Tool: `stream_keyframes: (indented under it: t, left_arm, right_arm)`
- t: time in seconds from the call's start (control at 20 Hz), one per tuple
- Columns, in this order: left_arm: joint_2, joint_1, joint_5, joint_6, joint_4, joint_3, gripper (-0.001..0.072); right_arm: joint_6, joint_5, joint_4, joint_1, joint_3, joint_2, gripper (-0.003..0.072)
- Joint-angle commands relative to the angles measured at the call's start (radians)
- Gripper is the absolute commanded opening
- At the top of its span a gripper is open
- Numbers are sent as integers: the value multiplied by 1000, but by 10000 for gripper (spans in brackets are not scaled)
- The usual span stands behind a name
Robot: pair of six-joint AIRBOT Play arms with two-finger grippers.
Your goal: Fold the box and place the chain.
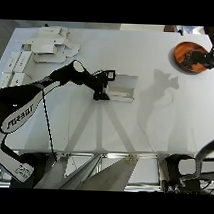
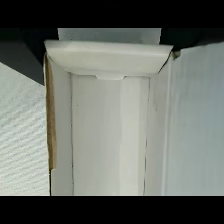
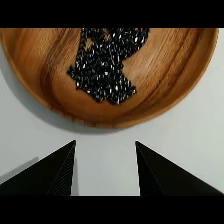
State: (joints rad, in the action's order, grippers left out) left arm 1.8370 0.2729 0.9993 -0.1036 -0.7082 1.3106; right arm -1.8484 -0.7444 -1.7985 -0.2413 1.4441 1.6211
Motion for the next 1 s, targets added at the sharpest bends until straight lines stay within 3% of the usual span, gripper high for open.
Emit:
stream_keyframes:
  t: [0.0, 0.2, 0.35, 0.55, 0.85, 0.95]
  left_arm:
    - [0, -1, 0, 0, 0, 1, 584]
    - [0, -1, 0, 0, 0, 1, 584]
    - [0, -1, 0, 0, 0, 1, 584]
    - [0, -1, 0, 0, 0, 1, 584]
    - [0, -1, 0, 0, 0, 1, 584]
    - [0, -1, 0, 0, 0, 1, 584]
  right_arm:
    - [16, 24, 9, -39, 170, 168, 410]
    - [15, 29, 31, -61, 263, 301, 410]
    - [12, 97, 28, -62, 271, 359, 396]
    - [-6, 96, 27, -62, 271, 405, 392]
    - [-1, 88, 79, -62, 273, 417, 15]
    - [0, 30, 84, -61, 296, 415, 16]
